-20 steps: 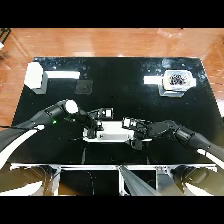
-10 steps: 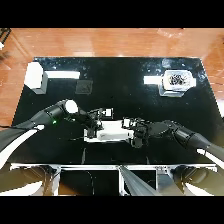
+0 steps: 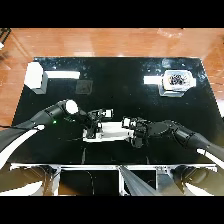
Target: Fold the box and place the chain.
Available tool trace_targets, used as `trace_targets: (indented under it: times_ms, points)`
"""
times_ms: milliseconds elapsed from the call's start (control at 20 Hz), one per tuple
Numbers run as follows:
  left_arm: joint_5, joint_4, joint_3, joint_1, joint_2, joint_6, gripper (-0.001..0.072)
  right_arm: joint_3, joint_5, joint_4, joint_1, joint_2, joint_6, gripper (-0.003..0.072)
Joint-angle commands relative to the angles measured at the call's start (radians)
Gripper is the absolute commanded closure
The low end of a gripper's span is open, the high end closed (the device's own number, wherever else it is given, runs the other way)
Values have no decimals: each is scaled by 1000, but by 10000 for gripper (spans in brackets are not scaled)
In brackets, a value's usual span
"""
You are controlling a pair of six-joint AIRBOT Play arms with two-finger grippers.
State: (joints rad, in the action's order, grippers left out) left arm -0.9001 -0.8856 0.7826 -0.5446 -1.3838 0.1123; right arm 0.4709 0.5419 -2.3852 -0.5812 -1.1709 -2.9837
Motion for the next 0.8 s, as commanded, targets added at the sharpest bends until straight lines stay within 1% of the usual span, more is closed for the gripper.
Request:
trace_targets:
  times_ms: [0, 50, 200, 350, 500, 600, 750]
  points:
    - [5, 2, 2, 1, 0, 58, 114, 0, 3, -32, 0, 0, 11, 468]
    - [-1, -5, 6, 4, 0, 87, 70, 0, 3, -31, 0, 0, 21, 468]
    - [-39, -114, 40, 4, 4, 206, 70, 0, 0, -31, 0, 0, 49, 469]
    - [-101, -239, 80, 7, 18, 311, 70, 0, -18, -30, 0, 0, 51, 468]
    - [-137, -252, 95, 54, 59, 359, 71, 0, -48, -30, 0, 0, 52, 468]
    - [-166, -252, 95, 108, 106, 410, 72, 0, -48, -30, 0, 0, 55, 468]
    - [-271, -251, 95, 200, 174, 546, 110, 0, -48, -31, 0, 0, 55, 468]
